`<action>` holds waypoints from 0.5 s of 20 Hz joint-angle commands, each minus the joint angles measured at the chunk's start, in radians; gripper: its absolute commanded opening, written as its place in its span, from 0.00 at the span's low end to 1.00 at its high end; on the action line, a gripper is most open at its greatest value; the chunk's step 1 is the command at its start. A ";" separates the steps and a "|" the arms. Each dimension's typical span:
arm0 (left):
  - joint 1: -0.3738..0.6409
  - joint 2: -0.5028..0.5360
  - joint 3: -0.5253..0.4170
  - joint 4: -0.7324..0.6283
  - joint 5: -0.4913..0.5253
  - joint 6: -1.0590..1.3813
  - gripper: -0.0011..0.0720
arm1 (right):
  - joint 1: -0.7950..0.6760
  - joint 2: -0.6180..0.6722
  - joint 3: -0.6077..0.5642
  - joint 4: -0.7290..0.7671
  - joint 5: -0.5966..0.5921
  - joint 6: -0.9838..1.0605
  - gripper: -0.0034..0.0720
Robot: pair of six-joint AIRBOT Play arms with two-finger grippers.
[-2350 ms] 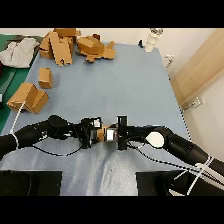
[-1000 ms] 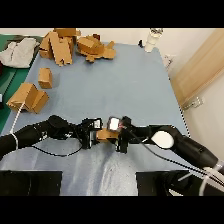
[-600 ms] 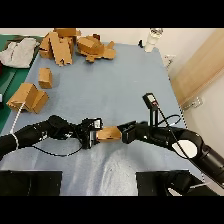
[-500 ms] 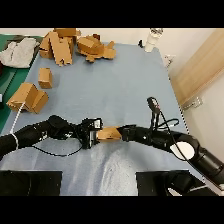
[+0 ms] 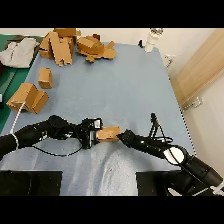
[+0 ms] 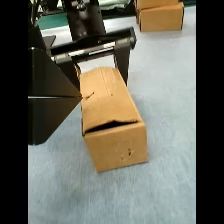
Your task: Fold the box.
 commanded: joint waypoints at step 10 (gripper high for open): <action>0.000 0.000 0.000 0.000 0.001 0.000 0.66 | 0.051 -0.035 0.002 0.008 0.048 -0.029 0.04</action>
